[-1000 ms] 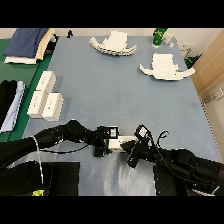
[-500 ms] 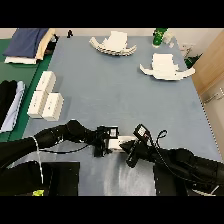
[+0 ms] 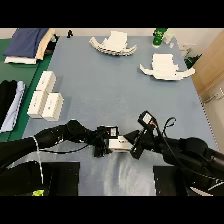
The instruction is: Fold the box.
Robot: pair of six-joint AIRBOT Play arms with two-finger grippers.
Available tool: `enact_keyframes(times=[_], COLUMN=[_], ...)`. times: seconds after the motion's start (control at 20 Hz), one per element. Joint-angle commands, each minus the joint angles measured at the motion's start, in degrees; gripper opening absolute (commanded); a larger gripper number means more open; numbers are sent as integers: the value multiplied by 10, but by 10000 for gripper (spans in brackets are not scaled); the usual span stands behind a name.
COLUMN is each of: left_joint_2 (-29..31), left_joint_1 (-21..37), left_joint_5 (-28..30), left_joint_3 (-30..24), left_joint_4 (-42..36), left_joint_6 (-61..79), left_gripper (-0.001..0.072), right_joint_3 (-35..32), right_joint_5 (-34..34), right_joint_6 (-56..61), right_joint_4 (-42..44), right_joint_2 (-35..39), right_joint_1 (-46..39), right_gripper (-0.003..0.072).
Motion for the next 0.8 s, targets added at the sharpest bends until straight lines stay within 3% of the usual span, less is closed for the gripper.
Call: enact_keyframes(times=[0.0,0.15,0.3,0.4,0.55,0.75], left_joint_2=[0,0,0,0,0,2], left_joint_1=[0,0,0,0,0,1], left_joint_5=[0,0,0,0,0,1], left_joint_3=[0,0,0,0,0,2], left_joint_4=[1,1,1,1,-1,1], left_joint_6=[1,1,1,1,0,-20], left_gripper=[452,452,452,452,452,452], right_joint_3=[74,160,230,259,287,291], right_joint_5=[-120,-269,-405,-459,-501,-496], right_joint_6=[108,233,243,263,297,357], right_joint_4=[-150,-268,-265,-265,-260,-272], right_joint_2=[-5,-67,-149,-198,-263,-295], right_joint_1=[-87,-175,-233,-244,-244,-244], right_gripper=[4,4,4,4,4,4])
